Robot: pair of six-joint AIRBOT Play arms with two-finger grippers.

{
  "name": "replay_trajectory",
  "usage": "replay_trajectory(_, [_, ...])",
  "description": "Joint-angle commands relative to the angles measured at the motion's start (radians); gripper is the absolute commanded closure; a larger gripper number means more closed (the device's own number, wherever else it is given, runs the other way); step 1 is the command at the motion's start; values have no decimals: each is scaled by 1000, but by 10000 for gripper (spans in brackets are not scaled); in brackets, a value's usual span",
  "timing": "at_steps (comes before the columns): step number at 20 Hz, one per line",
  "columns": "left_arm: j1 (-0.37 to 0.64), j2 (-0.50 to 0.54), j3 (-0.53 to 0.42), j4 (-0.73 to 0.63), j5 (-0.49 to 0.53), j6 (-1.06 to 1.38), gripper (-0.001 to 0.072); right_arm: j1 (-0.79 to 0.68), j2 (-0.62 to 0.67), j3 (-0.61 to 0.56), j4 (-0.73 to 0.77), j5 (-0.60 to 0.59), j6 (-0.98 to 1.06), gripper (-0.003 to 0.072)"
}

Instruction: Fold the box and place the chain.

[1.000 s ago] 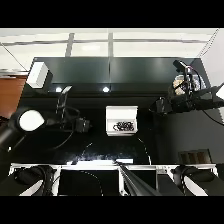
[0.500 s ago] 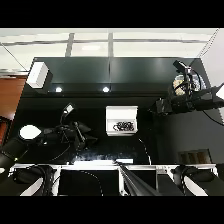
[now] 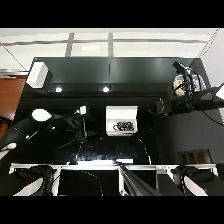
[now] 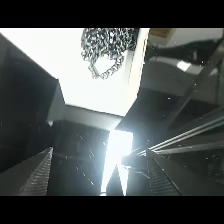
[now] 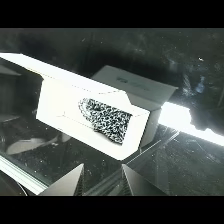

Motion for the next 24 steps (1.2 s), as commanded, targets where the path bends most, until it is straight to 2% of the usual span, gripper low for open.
replay_trajectory(1, [-26, -117, 77, 52, -13, 84, -2, 0, 1, 1, 0, 1, 0, 389])
replay_trajectory(4, [-50, -164, 98, 52, 1, 83, -2, 0, 1, 1, 0, 2, 0, 390])
replay_trajectory(9, [-54, -180, 97, 47, 5, 84, -2, 0, 1, 1, -1, 1, 0, 390])
replay_trajectory(16, [-61, -222, 103, -45, 5, 144, -3, 0, 1, 1, 0, 2, 0, 390])
replay_trajectory(24, [-87, -224, 109, -76, 3, 147, -2, 0, 1, 1, -1, 10, 0, 390])
